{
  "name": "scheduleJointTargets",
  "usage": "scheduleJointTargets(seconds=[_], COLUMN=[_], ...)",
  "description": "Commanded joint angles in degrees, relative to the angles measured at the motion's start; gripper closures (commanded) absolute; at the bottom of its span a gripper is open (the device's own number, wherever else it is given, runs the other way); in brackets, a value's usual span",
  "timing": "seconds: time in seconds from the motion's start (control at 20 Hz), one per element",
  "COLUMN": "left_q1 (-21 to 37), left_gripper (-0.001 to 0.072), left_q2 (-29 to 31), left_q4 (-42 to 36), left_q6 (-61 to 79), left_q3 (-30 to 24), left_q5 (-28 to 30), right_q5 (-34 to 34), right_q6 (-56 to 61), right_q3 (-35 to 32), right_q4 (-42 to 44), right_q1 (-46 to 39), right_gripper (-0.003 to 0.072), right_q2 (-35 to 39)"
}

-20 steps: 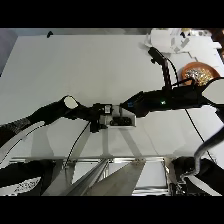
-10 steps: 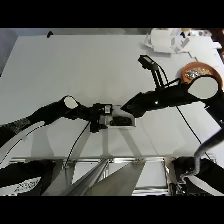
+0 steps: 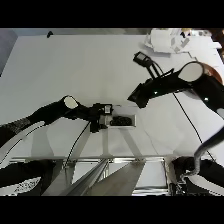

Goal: Fold the box and place the chain.

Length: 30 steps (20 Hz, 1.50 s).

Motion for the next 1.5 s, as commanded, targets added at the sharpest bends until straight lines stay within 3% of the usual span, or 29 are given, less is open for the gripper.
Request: scheduleJointTargets(seconds=[0.0, 0.2, 0.3, 0.45, 0.7, 0.8, 1.1, 1.45], left_q1=[0.0, 0.0, 0.0, 0.0, 0.0, 0.0, 0.0, 0.0], left_gripper=[0.0499, 0.0499, 0.0499, 0.0499, 0.0499, 0.0499, 0.0499, 0.0499], left_q2=[0.0, 0.0, 0.0, 0.0, 0.0, 0.0, 0.0, 0.0], left_q4=[0.0, 0.0, 0.0, 0.0, 0.0, 0.0, 0.0, 0.0], left_q6=[0.0, 0.0, 0.0, 0.0, 0.0, 0.0, 0.0, 0.0], left_q3=[0.0, 0.0, 0.0, 0.0, 0.0, 0.0, 0.0, 0.0], left_q5=[0.0, 0.0, 0.0, 0.0, 0.0, 0.0, 0.0, 0.0], right_q5=[3.6, 6.9, 6.6, 6.3, 5.6, 5.4, 1.0, -7.0], right_q6=[-12.4, -24.5, -26.4, -26.3, -24.4, -21.1, -13.9, -11.6], right_q3=[0.2, 0.2, 0.2, 0.2, 0.2, 0.2, -0.1, -8.3], right_q4=[-0.6, -0.5, -1.5, -4.6, -9.3, -11.2, -16.7, -17.0], right_q1=[2.4, 6.1, 6.8, 8.0, 10.6, 11.4, 12.8, 15.9], right_gripper=[0.0509, 0.0506, 0.0454, 0.0339, 0.0334, 0.0271, 0.0271, 0.0287], right_q2=[-6.3, -7.1, -7.1, -7.1, -7.1, -6.4, -4.5, 4.0])
